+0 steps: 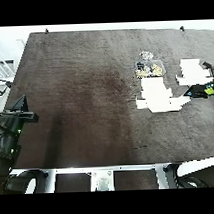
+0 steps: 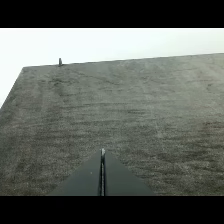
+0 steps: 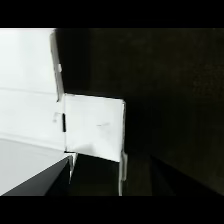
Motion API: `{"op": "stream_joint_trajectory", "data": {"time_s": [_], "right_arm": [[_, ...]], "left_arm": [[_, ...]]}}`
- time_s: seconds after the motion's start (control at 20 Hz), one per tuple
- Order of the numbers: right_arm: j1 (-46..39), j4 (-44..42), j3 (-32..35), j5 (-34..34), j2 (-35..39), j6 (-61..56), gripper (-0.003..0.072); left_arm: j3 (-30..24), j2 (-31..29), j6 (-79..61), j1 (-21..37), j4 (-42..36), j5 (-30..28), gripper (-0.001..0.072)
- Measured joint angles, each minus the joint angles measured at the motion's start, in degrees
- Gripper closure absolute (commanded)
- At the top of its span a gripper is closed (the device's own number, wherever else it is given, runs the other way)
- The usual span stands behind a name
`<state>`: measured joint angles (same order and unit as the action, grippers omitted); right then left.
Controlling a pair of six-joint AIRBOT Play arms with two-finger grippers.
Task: Fold the box and place the chain.
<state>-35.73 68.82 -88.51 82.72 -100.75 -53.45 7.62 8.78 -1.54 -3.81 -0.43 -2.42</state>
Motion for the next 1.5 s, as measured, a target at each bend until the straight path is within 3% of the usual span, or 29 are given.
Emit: {"op": "stream_joint_trajectory", "data": {"time_s": [0.4, 0.55, 0.6, 0.7, 0.75, 1.1, 1.25, 1.5], "right_arm": [[0.9, -2.78, -0.68, 4.22, -7.17, 0.63, 0.0133], [0.92, -5.68, -0.81, 6.45, -9.53, 1.62, 0.0347], [0.94, -6.25, -0.79, 6.82, -10.14, 2.03, 0.0475], [0.85, -7.26, -0.72, 7.39, -10.99, 2.89, 0.0634], [0.72, -8.04, -0.68, 7.76, -11.26, 3.37, 0.0674], [-0.15, -16.72, 3.26, 13.44, -10.16, 5.84, 0.0677], [0.72, -22.23, 9.16, 12.92, -6.71, 6.6, 0.0677], [7.1, -32.15, 23.28, 5.27, 1.75, 7.98, 0.0677]], "left_arm": [[0.0, 0.0, 0.02, 0.0, 0.0, 0.0, 0.069], [0.0, 0.0, 0.0, 0.0, 0.0, 0.0, 0.069], [0.0, 0.0, 0.0, 0.0, 0.0, -0.02, 0.069], [0.0, 0.0, 0.0, 0.0, 0.02, -0.02, 0.069], [0.0, 0.0, 0.0, 0.0, 0.0, -0.02, 0.069], [-0.02, 0.0, 0.0, 0.0, 0.0, -0.02, 0.069], [0.0, 0.0, 0.02, 0.0, 0.0, -0.02, 0.069], [0.0, 0.0, 0.0, 0.0, 0.0, -0.02, 0.069]]}}
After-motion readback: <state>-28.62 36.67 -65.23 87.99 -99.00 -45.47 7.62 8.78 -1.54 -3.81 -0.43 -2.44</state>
